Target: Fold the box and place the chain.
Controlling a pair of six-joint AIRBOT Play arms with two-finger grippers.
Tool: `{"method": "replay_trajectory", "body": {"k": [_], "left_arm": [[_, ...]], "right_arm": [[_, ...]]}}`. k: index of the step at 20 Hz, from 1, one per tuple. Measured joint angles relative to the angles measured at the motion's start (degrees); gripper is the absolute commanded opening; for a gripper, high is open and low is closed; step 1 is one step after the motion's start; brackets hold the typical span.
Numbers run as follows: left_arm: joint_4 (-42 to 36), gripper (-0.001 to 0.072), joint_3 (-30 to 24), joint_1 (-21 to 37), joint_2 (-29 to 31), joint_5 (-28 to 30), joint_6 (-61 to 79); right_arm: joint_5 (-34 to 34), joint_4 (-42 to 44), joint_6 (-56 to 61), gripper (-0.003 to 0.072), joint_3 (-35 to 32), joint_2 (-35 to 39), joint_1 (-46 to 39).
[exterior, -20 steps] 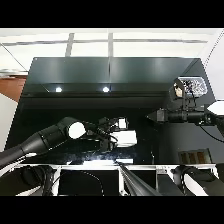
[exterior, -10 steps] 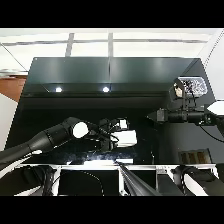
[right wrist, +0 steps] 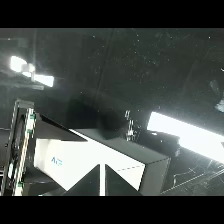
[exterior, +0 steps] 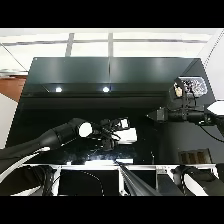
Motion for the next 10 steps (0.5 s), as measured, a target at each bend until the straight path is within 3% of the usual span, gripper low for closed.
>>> {"method": "replay_trajectory", "body": {"k": [3, 5, 10], "left_arm": [[2.6, 0.0322, 1.2, 5.1, 2.6, -2.7, -3.0], [5.6, 0.0322, 2.3, 11.9, 4.6, -5.6, -6.1], [10.3, 0.0322, 8.8, 38.0, 4.6, -8.2, -13.9]], "right_arm": [[-0.2, 0.0, 0.0, 0.0044, 0.0, 0.0, 0.0], [-0.2, 0.0, 0.0, 0.0044, 0.0, 0.0, 0.0], [-0.4, 0.5, 0.0, 0.0044, 0.0, 0.0, 0.0]]}}
